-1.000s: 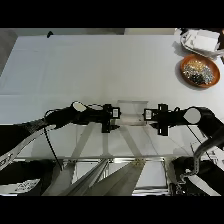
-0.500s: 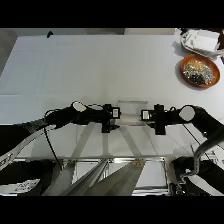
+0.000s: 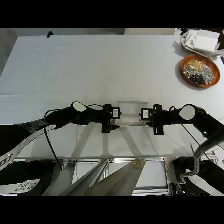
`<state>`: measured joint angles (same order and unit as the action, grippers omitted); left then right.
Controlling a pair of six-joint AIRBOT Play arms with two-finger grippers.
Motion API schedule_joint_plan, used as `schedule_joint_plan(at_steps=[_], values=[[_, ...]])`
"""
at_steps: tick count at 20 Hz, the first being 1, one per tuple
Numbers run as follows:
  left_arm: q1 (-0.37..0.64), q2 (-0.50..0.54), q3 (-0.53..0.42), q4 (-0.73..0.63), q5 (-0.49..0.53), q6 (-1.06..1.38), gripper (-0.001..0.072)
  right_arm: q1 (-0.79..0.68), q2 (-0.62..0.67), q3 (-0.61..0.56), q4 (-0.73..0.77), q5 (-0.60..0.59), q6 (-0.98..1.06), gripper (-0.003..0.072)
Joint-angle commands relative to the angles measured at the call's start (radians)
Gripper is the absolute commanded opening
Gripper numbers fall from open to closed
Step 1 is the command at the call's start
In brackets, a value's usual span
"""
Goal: Fold the box and place the chain.
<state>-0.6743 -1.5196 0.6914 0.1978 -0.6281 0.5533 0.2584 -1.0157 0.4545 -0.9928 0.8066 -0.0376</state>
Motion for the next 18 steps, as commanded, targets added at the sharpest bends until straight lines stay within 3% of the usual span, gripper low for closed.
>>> schedule_joint_plan(at_steps=[1,4,10,13,15,18], values=[[0.0,0.0,0.0,0.0,-0.001,0.0,0.0088,0.0,-0.001,-0.001,0.037,-0.008,-0.006,0.0145],[0.0,0.0,0.0,0.0,-0.001,0.0,0.0088,0.014,-0.001,-0.001,0.133,-0.018,-0.071,0.0144],[0.0,0.0,0.0,0.0,-0.001,0.0,0.0088,0.042,-0.035,-0.001,0.137,-0.043,-0.076,0.0147],[0.0,0.0,0.0,0.0,-0.001,0.0,0.0088,0.042,-0.041,-0.001,0.137,-0.045,-0.076,0.0212],[0.0,0.0,0.0,0.0,-0.001,0.0,0.0088,0.042,-0.041,-0.001,0.137,-0.045,-0.076,0.036],[0.0,0.0,0.0,0.0,-0.001,0.0,0.0088,0.042,-0.041,-0.001,0.137,-0.044,-0.076,0.0359]])
